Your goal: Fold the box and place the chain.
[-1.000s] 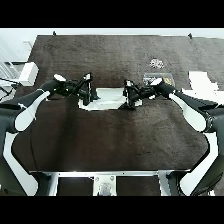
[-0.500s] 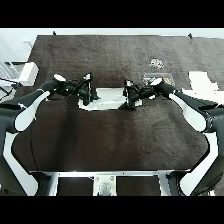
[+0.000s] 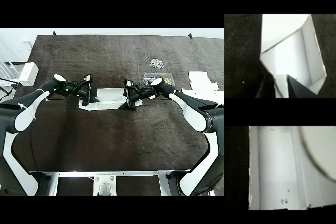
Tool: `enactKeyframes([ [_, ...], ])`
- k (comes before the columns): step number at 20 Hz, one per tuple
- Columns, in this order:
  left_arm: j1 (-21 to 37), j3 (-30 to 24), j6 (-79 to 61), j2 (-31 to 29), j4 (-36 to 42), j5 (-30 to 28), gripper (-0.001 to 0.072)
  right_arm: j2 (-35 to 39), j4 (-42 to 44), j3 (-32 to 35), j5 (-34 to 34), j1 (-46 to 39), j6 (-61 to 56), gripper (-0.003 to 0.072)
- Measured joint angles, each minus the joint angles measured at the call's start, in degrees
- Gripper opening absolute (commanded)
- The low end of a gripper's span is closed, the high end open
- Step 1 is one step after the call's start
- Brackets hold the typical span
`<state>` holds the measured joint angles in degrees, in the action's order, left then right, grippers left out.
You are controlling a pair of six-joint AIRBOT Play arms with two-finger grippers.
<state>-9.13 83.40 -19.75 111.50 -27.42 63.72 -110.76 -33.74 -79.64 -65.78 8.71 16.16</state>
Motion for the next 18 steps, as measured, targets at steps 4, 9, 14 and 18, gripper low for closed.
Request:
enactKeyframes([
  [4, 2.3, 1.2, -0.5, -0.3, -0.4, 2.1, 0.0505, 0.0, 0.1, 0.0, 0.0, 0.0, 0.0, 0.0584],
  [9, 6.7, 6.2, 3.2, -0.4, -0.6, 10.7, 0.0096, 0.0, 0.1, 0.0, 0.0, 0.0, 0.0, 0.0584],
  [14, 8.1, 12.0, 9.4, -1.0, -0.2, 22.9, 0.0013, 0.0, 0.1, 0.0, -0.1, 0.0, 0.0, 0.0584],
  [18, 5.7, 11.5, 13.7, -5.2, 0.3, 24.0, 0.0013, 0.0, 0.1, 0.0, -0.1, 0.0, 0.0, 0.0584],
])
